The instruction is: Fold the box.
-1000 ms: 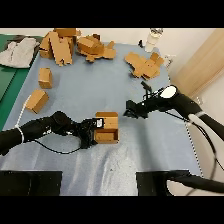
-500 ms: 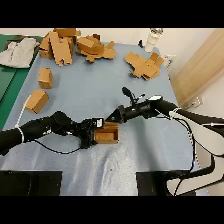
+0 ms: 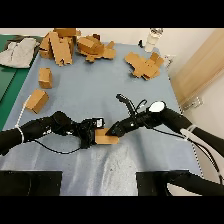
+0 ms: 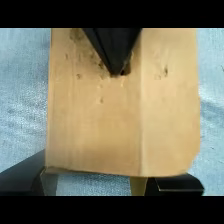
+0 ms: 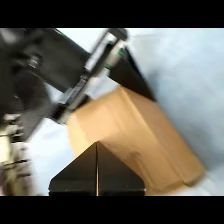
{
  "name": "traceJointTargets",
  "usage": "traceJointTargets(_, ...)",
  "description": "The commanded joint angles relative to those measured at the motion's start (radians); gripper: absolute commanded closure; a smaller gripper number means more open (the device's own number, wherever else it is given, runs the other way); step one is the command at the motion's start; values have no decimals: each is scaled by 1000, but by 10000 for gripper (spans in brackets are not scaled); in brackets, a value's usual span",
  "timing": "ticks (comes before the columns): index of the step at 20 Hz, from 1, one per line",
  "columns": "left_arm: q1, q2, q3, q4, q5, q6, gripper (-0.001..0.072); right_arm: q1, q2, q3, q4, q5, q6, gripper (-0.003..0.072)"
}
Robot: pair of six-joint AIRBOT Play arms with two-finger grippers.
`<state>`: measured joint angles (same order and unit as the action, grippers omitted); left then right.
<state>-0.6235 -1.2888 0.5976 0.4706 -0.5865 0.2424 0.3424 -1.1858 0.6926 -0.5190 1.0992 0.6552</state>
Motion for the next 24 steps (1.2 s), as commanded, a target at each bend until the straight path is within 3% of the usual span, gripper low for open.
traceJointTargets(1, 0, 0, 0, 0, 0, 0, 424, 13, 100, -91, -98, -193, -23, 683)
traceJointTargets(5, 0, 0, 0, 0, 0, 0, 424, 37, 181, -158, -140, -257, -51, 683)
traceJointTargets(11, 0, 0, 0, 0, 0, 0, 424, 131, 317, -209, -216, -488, -71, 683)
traceJointTargets(15, 0, 0, 0, 0, 1, 0, 424, 250, 327, -210, -259, -485, -106, 681)
traceJointTargets(16, 0, 0, 0, 0, 0, 1, 424, 290, 327, -210, -300, -500, -106, 667)
traceJointTargets(17, 0, 0, 0, 0, 0, 0, 424, 317, 327, -210, -338, -531, -106, 587)
traceJointTargets(20, 0, 0, 0, 0, 1, 0, 424, 330, 326, -210, -414, -622, -107, 517)
traceJointTargets(24, 0, 0, 0, 0, 0, 0, 424, 331, 326, -209, -454, -607, -154, 508)
